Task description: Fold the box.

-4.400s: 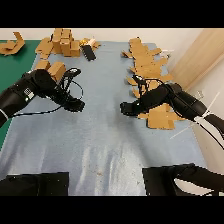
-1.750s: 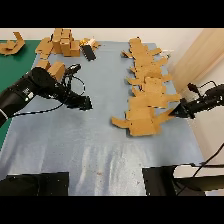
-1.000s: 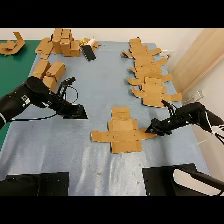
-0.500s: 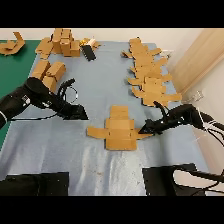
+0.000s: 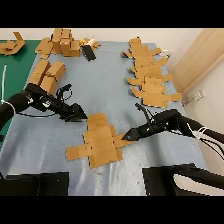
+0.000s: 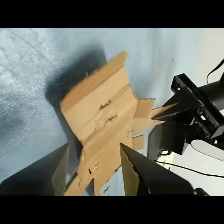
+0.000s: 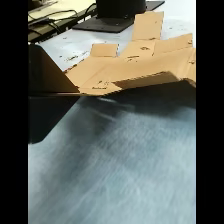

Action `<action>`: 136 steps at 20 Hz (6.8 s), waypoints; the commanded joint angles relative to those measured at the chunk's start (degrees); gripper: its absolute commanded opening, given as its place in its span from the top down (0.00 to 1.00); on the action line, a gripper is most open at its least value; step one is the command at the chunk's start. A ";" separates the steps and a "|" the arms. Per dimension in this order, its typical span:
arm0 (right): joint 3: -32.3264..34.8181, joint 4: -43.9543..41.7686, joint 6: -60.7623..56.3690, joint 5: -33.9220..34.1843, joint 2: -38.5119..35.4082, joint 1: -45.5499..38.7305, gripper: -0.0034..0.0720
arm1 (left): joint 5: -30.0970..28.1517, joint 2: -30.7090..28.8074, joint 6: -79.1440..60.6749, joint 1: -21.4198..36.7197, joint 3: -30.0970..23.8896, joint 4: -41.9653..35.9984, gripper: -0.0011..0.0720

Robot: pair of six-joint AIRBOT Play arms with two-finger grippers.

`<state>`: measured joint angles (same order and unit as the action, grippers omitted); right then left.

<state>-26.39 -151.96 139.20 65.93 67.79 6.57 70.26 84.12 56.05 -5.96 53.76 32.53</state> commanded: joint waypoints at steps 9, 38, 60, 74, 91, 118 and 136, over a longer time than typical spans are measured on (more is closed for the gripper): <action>0.94 -5.79 12.59 -5.51 -1.09 4.13 0.95 | 0.17 4.96 0.79 0.70 -0.02 6.47 0.33; 2.05 -6.86 8.22 -5.77 -0.72 4.13 0.95 | 12.66 7.63 -17.79 -0.66 -0.02 -5.97 0.69; -20.48 3.28 -17.77 -3.45 -3.63 -15.19 0.95 | -8.79 -0.81 -51.19 -14.93 0.00 -17.51 0.97; -20.41 5.57 -18.73 -10.99 -3.93 -6.45 0.95 | -19.28 -3.08 -61.20 -22.97 -4.57 -10.19 0.97; 0.46 15.08 -29.31 -2.82 -7.26 -0.55 0.95 | -19.69 -3.08 -62.07 -20.39 -4.55 -10.19 0.97; 4.07 14.69 -29.24 -12.76 -14.99 -0.13 0.95 | -14.16 -3.08 -65.68 -20.37 -2.45 -10.19 0.97; 4.11 17.46 -32.33 -19.19 -20.59 -0.13 0.95 | -18.75 -3.06 -65.46 -22.64 -5.38 -10.64 0.97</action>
<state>-22.28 -134.72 106.94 47.33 47.24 6.39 51.90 81.01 -9.56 -28.27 48.62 21.85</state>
